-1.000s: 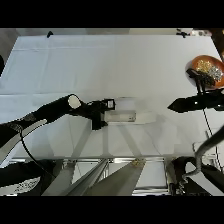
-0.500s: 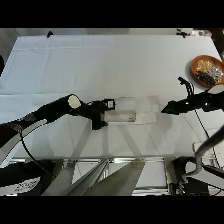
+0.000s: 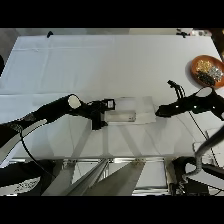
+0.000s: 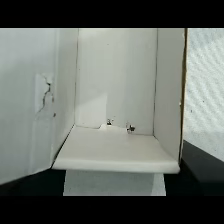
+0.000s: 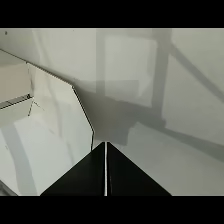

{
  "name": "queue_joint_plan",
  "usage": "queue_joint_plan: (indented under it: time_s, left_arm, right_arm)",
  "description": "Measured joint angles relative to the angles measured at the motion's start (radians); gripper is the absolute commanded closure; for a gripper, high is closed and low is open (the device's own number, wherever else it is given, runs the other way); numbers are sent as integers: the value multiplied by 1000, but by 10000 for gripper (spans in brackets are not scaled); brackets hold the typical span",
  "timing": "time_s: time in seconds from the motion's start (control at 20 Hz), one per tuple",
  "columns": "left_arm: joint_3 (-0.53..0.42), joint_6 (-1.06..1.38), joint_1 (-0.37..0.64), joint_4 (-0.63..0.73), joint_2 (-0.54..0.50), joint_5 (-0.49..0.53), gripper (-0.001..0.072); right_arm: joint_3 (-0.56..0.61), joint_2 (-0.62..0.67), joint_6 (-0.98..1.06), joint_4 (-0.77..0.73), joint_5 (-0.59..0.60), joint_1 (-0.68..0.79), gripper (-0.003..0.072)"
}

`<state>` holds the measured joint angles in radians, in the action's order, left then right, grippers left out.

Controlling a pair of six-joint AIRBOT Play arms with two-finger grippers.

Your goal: Fold the box and place the chain.

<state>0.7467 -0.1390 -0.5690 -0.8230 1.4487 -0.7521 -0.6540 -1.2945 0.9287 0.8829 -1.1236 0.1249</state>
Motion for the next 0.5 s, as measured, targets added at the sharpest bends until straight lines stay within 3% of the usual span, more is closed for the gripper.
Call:
queue_joint_plan:
  time_s: [0.5]
  left_arm:
    - [0, 0, 0, 0, 0, 0, 575]
  right_arm:
    - [4, -26, -37, -100, -15, -68, 676]
